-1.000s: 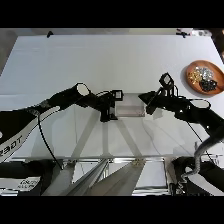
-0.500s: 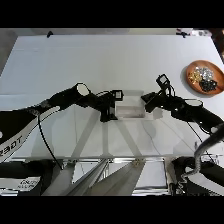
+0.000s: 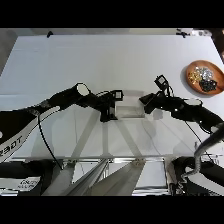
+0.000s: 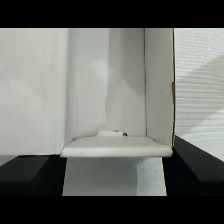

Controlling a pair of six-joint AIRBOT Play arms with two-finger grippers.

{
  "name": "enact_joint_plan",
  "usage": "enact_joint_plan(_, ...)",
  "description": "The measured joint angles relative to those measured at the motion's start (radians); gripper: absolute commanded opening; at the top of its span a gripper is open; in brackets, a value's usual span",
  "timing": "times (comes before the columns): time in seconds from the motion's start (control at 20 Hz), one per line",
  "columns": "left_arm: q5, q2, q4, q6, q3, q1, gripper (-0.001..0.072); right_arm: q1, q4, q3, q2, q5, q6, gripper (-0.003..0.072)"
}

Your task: Fold the box and place the chain.

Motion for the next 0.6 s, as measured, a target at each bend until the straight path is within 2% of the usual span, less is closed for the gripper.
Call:
enact_joint_plan(0.15, 0.0, 0.0, 0.0, 0.0, 0.0, 0.0, 0.0495, 0.0, -0.01, 0.016, 0.073, 0.04, 0.015, 0.0007)
enact_joint_plan(0.25, 0.0, 0.0, 0.0, 0.0, 0.0, 0.0, 0.0495, 0.0, -0.068, 0.022, 0.144, 0.082, 0.071, 0.0007)
enact_joint_plan(0.6, 0.0, 0.0, 0.0, 0.0, 0.0, 0.0, 0.0495, 0.0, -0.487, 0.027, 0.397, 0.352, 0.346, 0.0006)
